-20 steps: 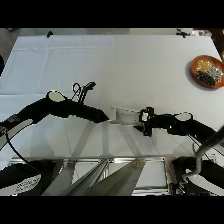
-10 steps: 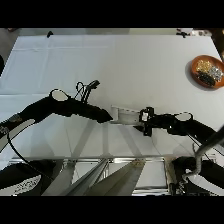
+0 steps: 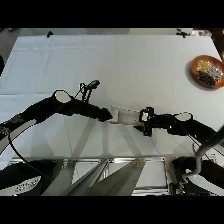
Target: Fold the box and place the chain.
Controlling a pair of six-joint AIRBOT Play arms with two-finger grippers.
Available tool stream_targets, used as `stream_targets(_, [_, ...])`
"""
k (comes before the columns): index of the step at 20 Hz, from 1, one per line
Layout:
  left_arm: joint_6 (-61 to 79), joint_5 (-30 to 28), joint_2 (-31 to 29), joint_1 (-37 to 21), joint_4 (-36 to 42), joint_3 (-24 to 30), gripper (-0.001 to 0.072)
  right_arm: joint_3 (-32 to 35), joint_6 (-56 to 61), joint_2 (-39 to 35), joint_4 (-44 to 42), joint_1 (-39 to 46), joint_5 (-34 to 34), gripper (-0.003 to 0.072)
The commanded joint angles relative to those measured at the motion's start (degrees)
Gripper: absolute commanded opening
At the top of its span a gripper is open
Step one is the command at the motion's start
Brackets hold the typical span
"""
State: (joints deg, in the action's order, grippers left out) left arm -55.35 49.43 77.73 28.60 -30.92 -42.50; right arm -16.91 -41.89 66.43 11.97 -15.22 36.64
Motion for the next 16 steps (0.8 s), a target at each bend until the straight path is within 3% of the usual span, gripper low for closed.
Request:
stream_targets(1, [-3.5, -2.27, 0.04, 1.46, -1.55, -2.56, 0.0495, 0.0, 0.02, 0.0, 0.0, 0.0, 0.02, 0.0469])
stream_targets(7, [-12.68, -1.27, 0.26, 2.51, -10.78, -3.65, 0.05, 0.0, 0.02, 0.0, 0.0, 0.0, 0.02, 0.0469])
stream_targets(16, [-15.67, -0.94, 0.31, 4.66, -10.16, -3.78, 0.0506, 0.0, 0.02, 0.0, 0.0, 0.0, 0.02, 0.0469])
